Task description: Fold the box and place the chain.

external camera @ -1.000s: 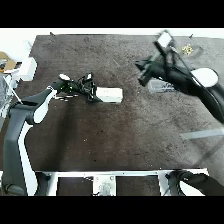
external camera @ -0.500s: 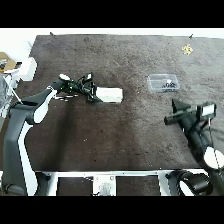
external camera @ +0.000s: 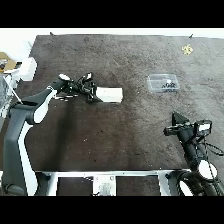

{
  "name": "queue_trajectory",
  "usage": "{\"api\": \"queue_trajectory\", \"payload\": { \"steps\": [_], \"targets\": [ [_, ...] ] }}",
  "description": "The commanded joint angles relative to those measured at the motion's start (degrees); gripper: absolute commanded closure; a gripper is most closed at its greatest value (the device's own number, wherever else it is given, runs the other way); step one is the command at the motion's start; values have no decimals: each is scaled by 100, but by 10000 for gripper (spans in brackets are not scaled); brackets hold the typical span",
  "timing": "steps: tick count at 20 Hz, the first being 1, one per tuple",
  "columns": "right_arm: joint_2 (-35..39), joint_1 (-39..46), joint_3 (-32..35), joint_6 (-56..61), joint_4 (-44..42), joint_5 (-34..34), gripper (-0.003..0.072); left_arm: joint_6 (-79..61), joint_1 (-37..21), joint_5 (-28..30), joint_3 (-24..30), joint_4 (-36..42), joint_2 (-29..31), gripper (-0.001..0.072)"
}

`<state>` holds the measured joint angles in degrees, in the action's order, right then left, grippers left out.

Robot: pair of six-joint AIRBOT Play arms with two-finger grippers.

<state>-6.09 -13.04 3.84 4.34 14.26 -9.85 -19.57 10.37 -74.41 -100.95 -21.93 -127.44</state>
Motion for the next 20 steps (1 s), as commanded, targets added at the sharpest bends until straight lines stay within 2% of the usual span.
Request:
{"api": "queue_trajectory", "payload": {
  "steps": [1,4,7,10,13,16,20],
  "targets": [
    [35,0,33,0,-15,-7,687,664,-37,48,-197,444,164,700],
    [35,0,33,0,-15,-7,687,1432,-175,494,-404,428,931,701],
    [35,0,33,0,-15,-7,687,2465,-476,1523,-404,195,2022,703],
    [35,0,33,0,-15,-9,687,4107,-944,2653,-402,-785,3147,706],
    [35,0,33,0,-15,-7,687,5899,-1517,3174,-221,-2251,4131,706],
    [35,0,33,0,-15,-7,687,6959,-2396,3285,741,-3080,5209,706],
    [35,0,33,0,-15,-7,687,6994,-4098,2962,2675,-3215,6365,706]
  ]
}}
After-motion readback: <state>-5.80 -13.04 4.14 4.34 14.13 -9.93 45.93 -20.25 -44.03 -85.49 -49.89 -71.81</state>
